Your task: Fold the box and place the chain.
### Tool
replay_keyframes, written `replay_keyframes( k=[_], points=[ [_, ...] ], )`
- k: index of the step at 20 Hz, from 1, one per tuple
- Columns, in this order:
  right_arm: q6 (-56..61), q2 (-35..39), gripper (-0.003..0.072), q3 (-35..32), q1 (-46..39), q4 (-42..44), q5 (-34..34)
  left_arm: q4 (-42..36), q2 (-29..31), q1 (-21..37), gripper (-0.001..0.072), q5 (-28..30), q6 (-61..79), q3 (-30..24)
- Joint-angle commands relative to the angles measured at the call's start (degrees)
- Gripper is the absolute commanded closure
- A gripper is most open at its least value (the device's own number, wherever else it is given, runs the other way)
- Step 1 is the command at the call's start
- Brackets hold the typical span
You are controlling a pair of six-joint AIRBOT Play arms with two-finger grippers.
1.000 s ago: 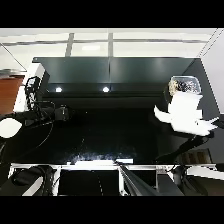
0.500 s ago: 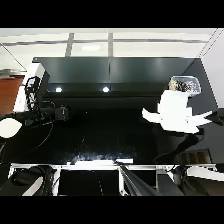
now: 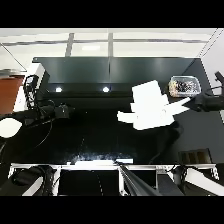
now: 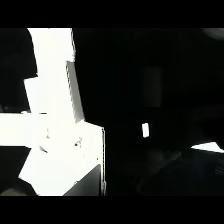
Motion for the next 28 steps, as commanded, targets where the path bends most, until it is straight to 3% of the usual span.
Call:
replay_keyframes(
  k=[1, 4, 6, 10, 13, 19, 21, 25, 28],
  points=[
    [3.17, 9.94, 0.0667, -5.16, 11.02, 2.73, -8.13, -3.56, -1.81, -0.02, 0.0009, 0.31, 0.00, -0.02],
    [-7.37, 21.33, 0.0667, -13.14, 20.02, 10.25, -12.35, -13.73, -6.86, 0.02, 0.0009, 0.90, 0.57, 0.04],
    [-7.54, 28.04, 0.0667, -18.84, 25.38, 12.74, -18.36, -23.54, -11.41, 1.03, 0.0009, 0.31, 10.14, 1.07],
    [-6.12, 32.33, 0.0667, -25.64, 31.82, 12.70, -22.97, -43.50, -23.06, 7.65, 0.0009, -9.22, 32.00, 2.19],
    [-5.60, 32.33, 0.0667, -27.02, 33.92, 12.68, -23.52, -48.00, -31.36, 9.38, 0.0009, -15.26, 45.03, 2.32],
    [-3.37, 32.33, 0.0667, -27.02, 34.45, 13.97, -23.52, -55.17, -43.93, 6.38, 0.0009, -16.15, 60.13, 6.58],
    [-2.82, 32.33, 0.0667, -27.02, 34.45, 13.94, -23.54, -57.48, -46.77, 5.49, 0.0010, -17.92, 64.96, 7.96],
    [-2.05, 32.33, 0.0667, -27.02, 34.45, 13.77, -23.58, -58.75, -51.78, 4.59, 0.0012, -32.15, 77.53, 10.62],
    [-1.75, 32.33, 0.0667, -27.02, 34.42, 13.70, -24.04, -58.77, -52.54, 4.61, 0.0027, -32.79, 82.36, 10.88]
  ],
)
